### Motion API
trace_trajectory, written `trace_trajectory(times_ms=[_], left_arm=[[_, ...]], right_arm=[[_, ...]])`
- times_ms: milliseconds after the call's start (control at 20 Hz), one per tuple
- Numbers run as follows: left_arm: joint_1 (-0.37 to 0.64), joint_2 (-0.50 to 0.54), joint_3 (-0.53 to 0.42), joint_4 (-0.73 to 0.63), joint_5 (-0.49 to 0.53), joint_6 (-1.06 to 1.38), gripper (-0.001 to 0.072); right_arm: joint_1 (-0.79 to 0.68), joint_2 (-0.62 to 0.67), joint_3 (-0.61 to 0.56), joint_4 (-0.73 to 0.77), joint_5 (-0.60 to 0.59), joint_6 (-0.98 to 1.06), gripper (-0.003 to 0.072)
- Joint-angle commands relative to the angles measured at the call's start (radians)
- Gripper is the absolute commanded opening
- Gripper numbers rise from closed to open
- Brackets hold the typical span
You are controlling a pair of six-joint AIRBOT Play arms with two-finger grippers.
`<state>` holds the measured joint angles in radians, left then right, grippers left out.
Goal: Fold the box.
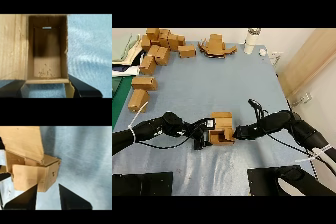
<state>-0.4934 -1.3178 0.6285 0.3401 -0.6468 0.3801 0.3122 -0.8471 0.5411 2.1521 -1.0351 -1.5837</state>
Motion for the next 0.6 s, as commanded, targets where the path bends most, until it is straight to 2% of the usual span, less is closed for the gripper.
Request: trace_trajectory(times_ms=[0, 400, 550], left_arm=[[0.000, 0.000, 0.001, 0.000, 0.000, 0.000, 0.0457], [0.000, 0.000, 0.001, 0.000, 0.000, 0.000, 0.0457], [0.000, 0.000, 0.001, 0.000, 0.000, 0.000, 0.0457]], right_arm=[[0.063, -0.032, 0.020, -0.009, 0.058, 0.029, 0.0415], [0.258, -0.075, 0.108, -0.305, 0.055, 0.403, 0.0401], [0.339, -0.091, 0.139, -0.416, 0.025, 0.568, 0.0368]])
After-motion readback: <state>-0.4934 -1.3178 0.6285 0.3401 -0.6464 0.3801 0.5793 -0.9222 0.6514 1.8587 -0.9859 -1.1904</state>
